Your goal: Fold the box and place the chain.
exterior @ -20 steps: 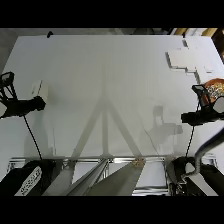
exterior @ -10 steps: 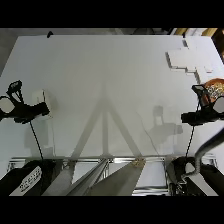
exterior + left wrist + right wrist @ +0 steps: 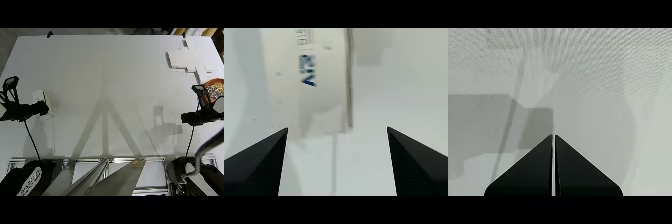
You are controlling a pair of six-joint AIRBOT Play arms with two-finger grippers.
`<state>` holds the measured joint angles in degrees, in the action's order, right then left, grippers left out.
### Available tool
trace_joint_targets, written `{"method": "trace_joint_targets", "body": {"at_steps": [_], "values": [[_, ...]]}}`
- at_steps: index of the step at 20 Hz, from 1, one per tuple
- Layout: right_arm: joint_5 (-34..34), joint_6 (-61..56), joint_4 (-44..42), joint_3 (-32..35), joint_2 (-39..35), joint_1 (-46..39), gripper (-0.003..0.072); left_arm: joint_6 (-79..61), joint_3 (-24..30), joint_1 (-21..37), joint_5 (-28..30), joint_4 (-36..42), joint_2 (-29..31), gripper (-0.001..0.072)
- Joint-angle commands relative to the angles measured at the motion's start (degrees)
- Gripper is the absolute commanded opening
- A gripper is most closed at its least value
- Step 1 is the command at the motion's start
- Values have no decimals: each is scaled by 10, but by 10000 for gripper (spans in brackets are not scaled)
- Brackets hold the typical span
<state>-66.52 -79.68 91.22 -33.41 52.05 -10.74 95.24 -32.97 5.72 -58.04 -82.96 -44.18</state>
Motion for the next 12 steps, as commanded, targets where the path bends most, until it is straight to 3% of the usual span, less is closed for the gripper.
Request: {"method": "trace_joint_targets", "body": {"at_steps": [1,6,12], "values": [[0,0,0,0,0,0,18,-55,0,-36,-58,57,106,691],[0,0,0,0,0,0,18,-55,0,-117,-131,60,213,691],[0,0,0,0,0,0,18,-55,1,-150,-171,59,243,691]]}}
